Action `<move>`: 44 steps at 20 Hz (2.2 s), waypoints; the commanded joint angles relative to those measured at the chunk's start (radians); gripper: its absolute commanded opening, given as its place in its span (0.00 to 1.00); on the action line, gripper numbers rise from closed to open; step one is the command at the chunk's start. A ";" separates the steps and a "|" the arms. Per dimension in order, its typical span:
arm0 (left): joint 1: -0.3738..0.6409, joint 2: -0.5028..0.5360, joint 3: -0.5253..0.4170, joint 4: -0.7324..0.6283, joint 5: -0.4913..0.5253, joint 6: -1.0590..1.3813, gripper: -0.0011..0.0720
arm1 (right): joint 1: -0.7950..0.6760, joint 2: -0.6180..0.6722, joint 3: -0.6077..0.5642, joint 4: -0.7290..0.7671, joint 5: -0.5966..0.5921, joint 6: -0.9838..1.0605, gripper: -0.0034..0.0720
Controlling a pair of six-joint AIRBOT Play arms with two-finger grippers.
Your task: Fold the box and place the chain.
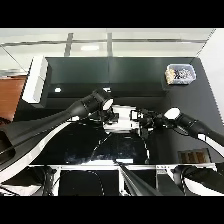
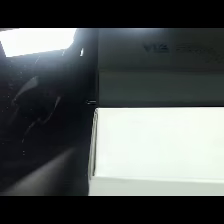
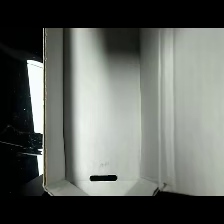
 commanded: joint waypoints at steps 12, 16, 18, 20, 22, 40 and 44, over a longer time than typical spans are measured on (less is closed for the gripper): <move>0.000 0.000 0.002 -0.009 -0.001 -0.001 0.05 | 0.001 0.000 0.000 0.001 0.000 0.002 0.50; 0.000 0.000 0.002 -0.016 0.000 -0.001 0.05 | 0.001 0.000 0.000 0.002 -0.001 0.002 0.50; 0.000 0.000 0.002 -0.016 -0.001 -0.001 0.05 | 0.001 0.000 0.000 0.001 -0.001 0.010 0.50; 0.000 0.000 0.002 -0.016 -0.002 -0.001 0.05 | 0.001 0.002 0.000 -0.002 -0.008 0.051 0.84; 0.000 0.000 0.002 -0.015 -0.003 -0.001 0.05 | 0.001 0.021 0.000 -0.056 -0.006 0.113 1.00; 0.000 0.000 0.002 -0.015 -0.004 0.002 0.05 | 0.004 0.148 0.000 0.001 0.074 0.222 0.24; 0.000 0.000 0.002 -0.015 -0.004 0.002 0.05 | 0.023 0.062 0.000 0.168 0.030 0.221 0.23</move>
